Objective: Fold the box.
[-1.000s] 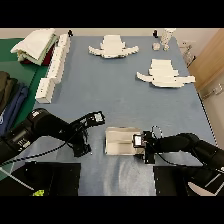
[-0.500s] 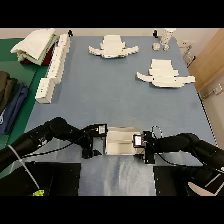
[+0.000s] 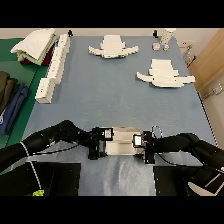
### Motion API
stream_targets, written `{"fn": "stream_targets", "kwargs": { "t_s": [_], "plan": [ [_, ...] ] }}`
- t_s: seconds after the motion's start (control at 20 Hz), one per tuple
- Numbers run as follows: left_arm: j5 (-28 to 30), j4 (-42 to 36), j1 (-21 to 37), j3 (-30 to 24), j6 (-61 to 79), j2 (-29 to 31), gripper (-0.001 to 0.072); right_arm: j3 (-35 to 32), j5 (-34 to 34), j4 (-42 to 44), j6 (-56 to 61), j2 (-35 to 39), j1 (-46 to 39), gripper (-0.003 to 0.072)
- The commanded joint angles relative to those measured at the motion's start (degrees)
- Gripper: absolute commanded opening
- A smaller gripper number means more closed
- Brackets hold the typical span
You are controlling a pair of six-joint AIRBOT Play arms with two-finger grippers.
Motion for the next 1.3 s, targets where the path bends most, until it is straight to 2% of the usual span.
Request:
{"fn": "stream_targets", "kwargs": {
  "t_s": [0.0,0.3,0.6,0.65,0.7,0.75,1.25],
  "plan": [
    [1.99,-0.76,-0.35,-0.04,0.44,-0.85,0.0690,0.02,0.00,-0.02,0.00,0.02,0.02,0.0514],
    [6.16,-1.29,-2.47,-1.66,0.46,-2.08,0.0690,0.02,0.00,0.00,0.00,0.02,0.02,0.0513],
    [6.32,-2.36,-2.47,-1.68,1.55,-2.80,0.0690,0.02,0.00,0.00,0.00,0.02,0.02,0.0514],
    [6.21,-2.86,-2.47,-1.68,1.55,-3.32,0.0676,0.02,0.00,0.00,0.00,0.02,0.02,0.0513],
    [5.88,-2.89,-2.49,-1.60,1.73,-3.43,0.0524,0.02,0.00,0.00,0.00,0.02,0.02,0.0513],
    [5.64,-2.89,-2.49,-1.62,2.01,-3.43,0.0496,0.02,0.00,0.00,0.00,0.02,0.02,0.0513],
    [4.00,-2.62,-2.47,-1.64,3.21,-3.41,0.0498,0.02,0.00,0.00,0.00,0.02,0.02,0.0514]
  ]
}}
